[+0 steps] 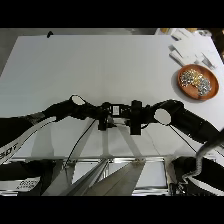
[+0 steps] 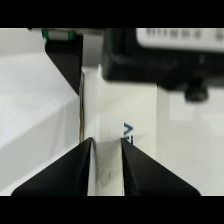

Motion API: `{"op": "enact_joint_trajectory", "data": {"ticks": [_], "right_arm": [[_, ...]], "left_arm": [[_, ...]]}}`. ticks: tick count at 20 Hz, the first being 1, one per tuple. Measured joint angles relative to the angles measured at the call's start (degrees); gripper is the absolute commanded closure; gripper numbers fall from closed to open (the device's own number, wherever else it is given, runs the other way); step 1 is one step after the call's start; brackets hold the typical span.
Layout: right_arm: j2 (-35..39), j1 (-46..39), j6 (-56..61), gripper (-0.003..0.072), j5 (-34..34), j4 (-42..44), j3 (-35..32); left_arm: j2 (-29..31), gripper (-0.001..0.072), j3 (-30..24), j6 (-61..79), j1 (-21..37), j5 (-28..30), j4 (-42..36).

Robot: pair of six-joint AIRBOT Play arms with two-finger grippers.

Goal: Fold the box and place the chain.

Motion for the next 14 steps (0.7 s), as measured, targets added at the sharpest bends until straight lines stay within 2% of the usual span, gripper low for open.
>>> {"op": "enact_joint_trajectory", "data": {"ticks": [3,8,9,11,12,14], "right_arm": [[-0.15,0.02,-0.15,0.0348,1.64,0.94,-0.09],[1.49,-1.46,-0.17,0.0352,2.58,3.13,-0.13],[1.88,-2.36,-0.11,0.0398,2.73,4.26,-0.13],[2.36,-4.68,0.04,0.0627,2.89,7.13,-0.13],[2.38,-5.68,0.24,0.0668,2.93,8.26,-0.13],[1.90,-7.21,0.33,0.0668,3.32,10.19,-0.13]], "left_arm": [[0.00,0.0457,0.00,0.00,-0.02,-0.02,0.07],[0.00,0.0458,0.00,-0.15,-0.02,0.15,-0.04],[0.00,0.0458,0.00,-0.15,-0.02,0.15,-0.04],[0.00,0.0458,0.00,-0.15,-0.02,0.15,-0.04],[0.00,0.0458,0.00,-0.15,-0.02,0.15,-0.04],[0.00,0.0457,0.00,-0.15,-0.02,0.17,-0.04]]}}
